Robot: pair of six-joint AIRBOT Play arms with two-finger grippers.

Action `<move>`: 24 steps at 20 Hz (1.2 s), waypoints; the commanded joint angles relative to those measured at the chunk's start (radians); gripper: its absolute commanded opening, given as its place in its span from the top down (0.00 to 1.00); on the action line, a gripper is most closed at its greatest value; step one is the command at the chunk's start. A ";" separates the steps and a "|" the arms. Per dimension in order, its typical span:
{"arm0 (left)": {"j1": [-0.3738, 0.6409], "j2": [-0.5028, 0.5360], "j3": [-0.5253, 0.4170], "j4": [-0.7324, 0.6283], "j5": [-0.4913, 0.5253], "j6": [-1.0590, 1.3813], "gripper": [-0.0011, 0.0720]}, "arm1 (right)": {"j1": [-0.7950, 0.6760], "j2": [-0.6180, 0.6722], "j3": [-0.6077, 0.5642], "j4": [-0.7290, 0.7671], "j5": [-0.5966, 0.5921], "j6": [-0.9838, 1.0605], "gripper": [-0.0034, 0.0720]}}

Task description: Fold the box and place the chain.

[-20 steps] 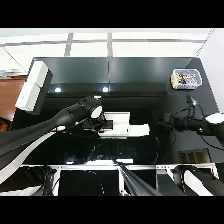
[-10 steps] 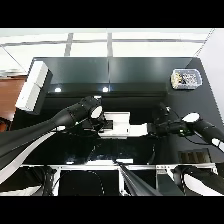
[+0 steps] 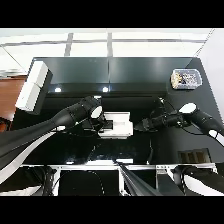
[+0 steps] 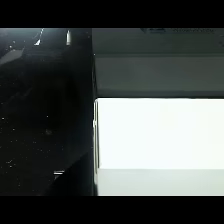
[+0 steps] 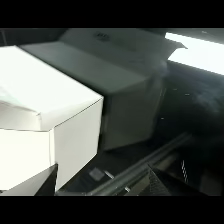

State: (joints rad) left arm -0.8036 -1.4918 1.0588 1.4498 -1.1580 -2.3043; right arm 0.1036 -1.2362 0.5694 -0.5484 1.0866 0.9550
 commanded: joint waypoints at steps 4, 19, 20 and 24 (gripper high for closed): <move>0.001 -0.001 0.000 0.000 0.002 0.000 0.95 | 0.014 -0.002 0.040 0.023 0.095 0.011 0.15; 0.003 -0.001 0.000 0.007 0.005 0.000 0.95 | 0.381 -0.002 0.250 -0.421 -0.105 0.608 0.25; 0.003 -0.001 0.000 0.007 0.005 0.000 0.95 | 0.402 -0.002 0.270 -0.446 -0.117 0.645 0.25; 0.003 -0.001 0.000 0.007 0.005 0.000 0.95 | 0.435 -0.003 0.291 -0.464 -0.144 0.718 0.35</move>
